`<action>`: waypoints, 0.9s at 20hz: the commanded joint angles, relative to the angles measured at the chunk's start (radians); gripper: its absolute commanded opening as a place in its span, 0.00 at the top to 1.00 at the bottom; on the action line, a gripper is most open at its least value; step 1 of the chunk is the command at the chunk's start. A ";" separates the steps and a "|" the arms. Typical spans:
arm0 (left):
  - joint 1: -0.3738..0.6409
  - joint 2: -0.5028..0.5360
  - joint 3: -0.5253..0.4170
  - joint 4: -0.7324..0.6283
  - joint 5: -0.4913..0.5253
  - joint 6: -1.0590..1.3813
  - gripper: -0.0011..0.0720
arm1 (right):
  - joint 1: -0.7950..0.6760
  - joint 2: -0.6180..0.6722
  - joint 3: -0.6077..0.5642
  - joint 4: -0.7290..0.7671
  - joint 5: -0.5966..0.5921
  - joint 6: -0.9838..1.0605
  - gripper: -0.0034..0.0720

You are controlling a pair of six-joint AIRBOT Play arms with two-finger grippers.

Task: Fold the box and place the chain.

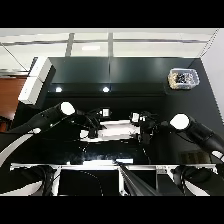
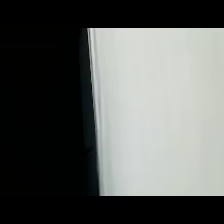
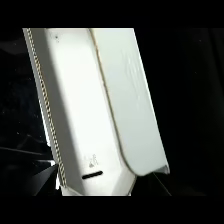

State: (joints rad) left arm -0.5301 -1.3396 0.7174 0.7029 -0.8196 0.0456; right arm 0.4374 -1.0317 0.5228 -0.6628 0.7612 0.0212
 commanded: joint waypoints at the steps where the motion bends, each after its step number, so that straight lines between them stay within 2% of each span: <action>1: 0.000 0.000 0.000 0.000 0.000 0.000 0.95 | -0.018 -0.067 -0.002 0.158 0.066 -0.143 0.11; 3: 0.000 0.000 0.000 0.000 0.000 0.000 0.95 | -0.013 -0.108 -0.002 0.163 0.064 -0.186 0.11; 8: 0.000 0.000 0.000 0.000 0.007 0.000 0.95 | -0.013 -0.173 -0.002 0.066 0.023 -0.186 0.11; 18: 0.000 0.000 0.000 0.000 0.008 0.000 0.95 | 0.001 -0.198 -0.016 0.056 -0.022 -0.185 0.11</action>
State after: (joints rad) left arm -0.5301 -1.3396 0.7174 0.7029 -0.8120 0.0460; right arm 0.4290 -1.2259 0.5095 -0.5896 0.7559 -0.1677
